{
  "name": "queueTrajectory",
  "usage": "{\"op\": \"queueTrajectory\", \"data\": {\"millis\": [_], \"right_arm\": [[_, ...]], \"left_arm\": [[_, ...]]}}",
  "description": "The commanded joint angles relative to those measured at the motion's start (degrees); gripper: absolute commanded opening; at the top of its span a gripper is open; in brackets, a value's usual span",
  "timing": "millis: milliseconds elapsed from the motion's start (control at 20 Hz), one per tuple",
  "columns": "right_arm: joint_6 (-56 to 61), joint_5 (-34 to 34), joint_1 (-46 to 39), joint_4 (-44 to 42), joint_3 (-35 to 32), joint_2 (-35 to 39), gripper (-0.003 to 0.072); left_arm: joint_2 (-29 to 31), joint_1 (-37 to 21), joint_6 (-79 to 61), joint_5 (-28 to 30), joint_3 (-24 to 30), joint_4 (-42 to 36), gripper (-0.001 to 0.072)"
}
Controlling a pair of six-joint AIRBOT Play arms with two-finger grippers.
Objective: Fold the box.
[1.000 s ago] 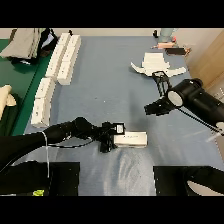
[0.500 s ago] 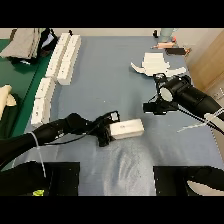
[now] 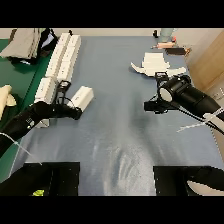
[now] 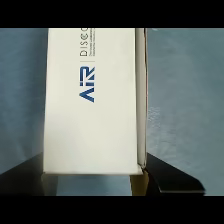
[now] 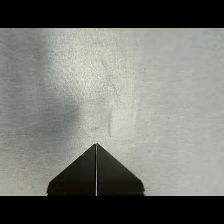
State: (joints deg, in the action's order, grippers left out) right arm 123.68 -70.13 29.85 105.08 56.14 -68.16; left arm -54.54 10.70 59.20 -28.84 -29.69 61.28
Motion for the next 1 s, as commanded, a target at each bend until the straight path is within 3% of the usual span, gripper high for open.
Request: {"op": "queueTrajectory", "data": {"millis": [0, 200, 400, 600, 800, 950], "right_arm": [[-0.31, 0.74, 0.0, 0.15, 0.02, -0.04, 0.0002], [-0.28, 1.66, 0.0, 0.11, 0.02, -0.04, 0.0003], [-0.28, 3.19, 0.0, -0.04, 0.04, -0.04, 0.0002], [-0.28, 3.15, 0.0, -0.2, 0.02, -0.04, 0.0003], [-0.28, 3.43, 0.0, -0.31, 0.02, -0.04, 0.0003], [-0.28, 4.94, 0.0, -0.31, 0.02, -0.04, 0.0003]], "left_arm": [[-1.25, -8.85, 7.65, 2.69, -0.33, 3.21, 0.0461], [-6.27, -9.62, 7.98, 9.51, -3.87, 3.21, 0.0461], [-15.52, -9.62, 7.96, 8.07, -11.1, 3.23, 0.0461], [-20.94, -10.08, 8.24, 7.8, -16.48, 3.23, 0.0461], [-22.77, -11.17, 8.37, 9.33, -17.22, 3.21, 0.0461], [-22.84, -10.84, 8.24, 5.31, -17.2, 3.26, 0.0461]]}}
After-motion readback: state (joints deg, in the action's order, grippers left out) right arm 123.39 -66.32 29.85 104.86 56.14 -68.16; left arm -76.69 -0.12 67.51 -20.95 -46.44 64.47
